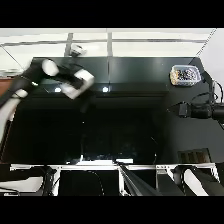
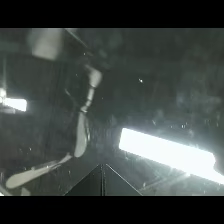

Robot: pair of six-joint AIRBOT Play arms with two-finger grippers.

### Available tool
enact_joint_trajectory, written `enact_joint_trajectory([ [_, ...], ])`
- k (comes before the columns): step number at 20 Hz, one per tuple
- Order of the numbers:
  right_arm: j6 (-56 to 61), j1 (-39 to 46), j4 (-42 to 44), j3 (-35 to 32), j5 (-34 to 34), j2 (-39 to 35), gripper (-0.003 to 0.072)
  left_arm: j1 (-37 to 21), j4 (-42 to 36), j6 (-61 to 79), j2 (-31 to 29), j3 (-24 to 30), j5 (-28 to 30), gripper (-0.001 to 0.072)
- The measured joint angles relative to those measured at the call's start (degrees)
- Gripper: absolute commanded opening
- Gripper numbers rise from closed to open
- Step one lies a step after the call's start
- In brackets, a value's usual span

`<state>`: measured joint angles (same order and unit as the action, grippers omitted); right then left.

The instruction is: Fold the box and place the chain.

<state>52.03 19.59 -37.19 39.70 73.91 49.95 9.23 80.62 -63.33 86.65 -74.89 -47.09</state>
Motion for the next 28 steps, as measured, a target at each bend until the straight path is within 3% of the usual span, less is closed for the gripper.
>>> enact_joint_trajectory([
  [4, 1.1, 0.0, 1.1, 0.0, -4.3, 0.0, 0.0019, -17.0, 0.5, -9.5, 6.9, -8.8, -1.0, 0.0352],
  [8, 3.5, -0.1, 2.1, 0.0, -8.3, 0.0, 0.0019, -24.8, 1.0, -10.9, 18.1, -22.0, -2.2, 0.0366],
  [9, 3.7, -0.3, 2.3, 0.0, -8.9, 0.0, 0.0019, -25.6, 1.6, -11.1, 21.2, -25.6, -3.2, 0.0393],
  [10, 4.0, -0.6, 2.4, 0.0, -9.5, 0.0, 0.0019, -26.1, 1.9, -11.1, 23.9, -28.9, -3.5, 0.0575],
  [11, 4.2, -1.2, 2.7, 0.0, -10.0, 0.0, 0.0019, -26.3, 2.7, -11.2, 26.4, -32.0, -4.0, 0.0713],
  [13, 4.5, -2.8, 2.9, 0.0, -11.7, 0.0, 0.0019, -25.9, 4.5, -11.5, 29.9, -36.9, -5.3, 0.0713],
  [16, 4.7, -5.7, 3.2, 0.0, -14.3, 0.0, 0.0019, -24.6, 7.5, -12.0, 30.3, -42.0, -7.5, 0.0709],
  [17, 4.8, -7.2, 3.3, 0.0, -15.7, 0.0, 0.0019, -24.1, 8.2, -12.6, 29.0, -43.1, -8.0, 0.0680],
  [18, 4.8, -9.2, 3.5, 0.0, -17.4, 0.1, 0.0019, -23.7, 8.5, -14.0, 27.3, -43.8, -8.6, 0.0455],
  [19, 4.8, -11.5, 3.6, 0.0, -19.4, 0.2, 0.0019, -23.2, 8.5, -16.2, 25.1, -44.3, -10.0, 0.0093],
  [20, 4.8, -13.9, 3.3, 0.0, -21.6, 0.4, 0.0019, -22.8, 7.9, -18.1, 22.8, -44.5, -11.7, 0.0032],
  [22, 4.8, -19.1, 0.9, 0.0, -26.4, 1.0, 0.0019, -21.7, 3.4, -20.4, 17.3, -42.4, -16.2, 0.0030],
  [24, 5.4, -22.5, -6.0, 0.0, -31.0, 1.6, 0.0019, -19.6, -1.7, -20.7, 10.7, -36.3, -18.9, 0.0030],
  [26, 9.0, -23.5, -15.2, -0.1, -34.9, 2.2, 0.0019, -15.9, -4.3, -20.4, 1.4, -24.7, -17.6, 0.0032],
  [28, 13.6, -22.6, -23.9, -0.5, -37.3, 3.1, 0.0019, -11.2, -6.0, -19.6, -10.1, -8.0, -11.3, 0.0032],
])
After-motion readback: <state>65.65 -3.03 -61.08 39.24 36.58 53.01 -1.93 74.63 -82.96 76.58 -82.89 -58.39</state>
